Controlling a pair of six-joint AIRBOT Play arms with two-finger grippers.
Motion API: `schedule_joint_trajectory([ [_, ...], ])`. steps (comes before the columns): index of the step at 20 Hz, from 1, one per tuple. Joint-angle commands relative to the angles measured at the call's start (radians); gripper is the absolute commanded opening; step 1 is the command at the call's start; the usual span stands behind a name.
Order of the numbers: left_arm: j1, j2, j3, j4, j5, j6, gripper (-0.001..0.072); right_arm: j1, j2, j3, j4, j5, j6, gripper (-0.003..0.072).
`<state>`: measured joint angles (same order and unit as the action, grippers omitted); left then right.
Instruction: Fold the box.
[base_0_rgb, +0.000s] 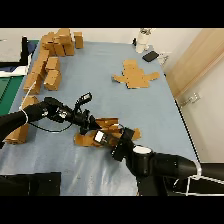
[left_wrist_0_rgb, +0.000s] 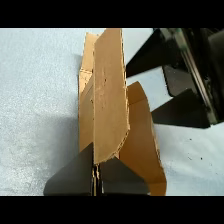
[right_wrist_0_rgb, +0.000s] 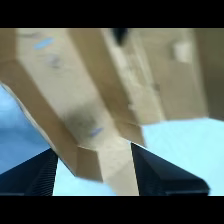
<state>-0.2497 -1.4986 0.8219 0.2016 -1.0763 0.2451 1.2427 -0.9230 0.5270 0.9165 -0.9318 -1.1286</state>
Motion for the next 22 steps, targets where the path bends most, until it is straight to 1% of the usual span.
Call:
schedule_joint_trajectory([
  [1,0.000,-0.001,0.000,0.000,0.000,0.000,0.0013,-0.085,0.098,-0.038,0.046,0.045,-0.131,0.0720],
  [3,0.000,-0.001,0.000,0.000,0.000,0.000,0.0013,-0.143,0.154,-0.087,0.060,0.145,-0.232,0.0720],
  [5,0.000,-0.001,0.000,0.000,0.000,0.000,0.0013,-0.206,0.166,-0.105,0.096,0.247,-0.339,0.0720],
  [7,0.000,-0.001,0.000,0.000,0.000,0.000,0.0013,-0.280,0.159,-0.105,0.208,0.308,-0.494,0.0720],
  [10,0.000,-0.001,0.000,0.000,0.000,0.000,0.0013,-0.378,0.160,-0.105,0.412,0.354,-0.760,0.0720],
  [12,0.000,-0.001,0.000,0.000,0.000,0.000,0.0013,-0.427,0.165,-0.105,0.511,0.361,-0.892,0.0720],
  [15,0.000,-0.001,0.000,0.000,0.000,0.000,0.0013,-0.476,0.168,-0.105,0.605,0.357,-1.023,0.0720],
  [16,0.000,-0.001,0.000,0.000,0.000,0.000,0.0013,-0.500,0.167,-0.105,0.657,0.355,-1.096,0.0720],
  [18,0.000,-0.001,0.000,0.000,0.000,0.000,0.0013,-0.574,0.151,-0.104,0.837,0.352,-1.302,0.0720],
  [19,0.000,-0.001,0.000,0.000,0.000,0.000,0.0013,-0.623,0.138,-0.102,0.951,0.336,-1.420,0.0720],
  [20,0.000,-0.001,0.000,0.000,0.000,0.000,0.0013,-0.667,0.125,-0.098,1.059,0.304,-1.525,0.0720],
  [22,0.000,-0.001,0.000,0.000,0.000,0.000,0.0013,-0.746,0.079,-0.072,1.189,0.209,-1.690,0.0720],
])
